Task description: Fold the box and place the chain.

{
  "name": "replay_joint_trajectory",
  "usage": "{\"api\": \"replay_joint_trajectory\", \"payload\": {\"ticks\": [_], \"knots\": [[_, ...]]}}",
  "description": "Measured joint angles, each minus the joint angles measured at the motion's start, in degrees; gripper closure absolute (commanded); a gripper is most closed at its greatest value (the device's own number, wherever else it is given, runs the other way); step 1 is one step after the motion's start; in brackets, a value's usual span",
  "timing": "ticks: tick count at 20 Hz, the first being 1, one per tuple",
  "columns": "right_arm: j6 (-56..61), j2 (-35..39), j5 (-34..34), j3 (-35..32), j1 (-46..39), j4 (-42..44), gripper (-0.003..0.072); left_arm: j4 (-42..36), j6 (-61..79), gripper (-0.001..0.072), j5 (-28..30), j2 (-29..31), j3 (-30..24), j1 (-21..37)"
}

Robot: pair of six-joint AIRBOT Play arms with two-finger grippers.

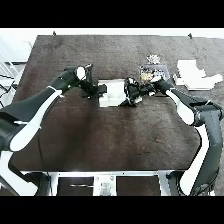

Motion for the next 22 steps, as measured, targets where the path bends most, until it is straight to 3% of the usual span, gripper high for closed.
{"api": "replay_joint_trajectory", "payload": {"ticks": [4,12,22], "knots": [[0.0,0.0,0.0,0.0,0.0,0.0,0.011,3.8,-2.8,0.0392,-4.4,-2.3,3.8,-0.8],[0.0,0.0,0.0,0.0,0.0,0.0,0.011,6.6,-4.6,0.0393,-7.0,-3.9,7.0,-1.2],[0.0,0.0,0.0,0.0,0.0,0.0,0.011,10.1,-6.2,0.0395,-17.8,-11.8,19.3,-3.0]]}}
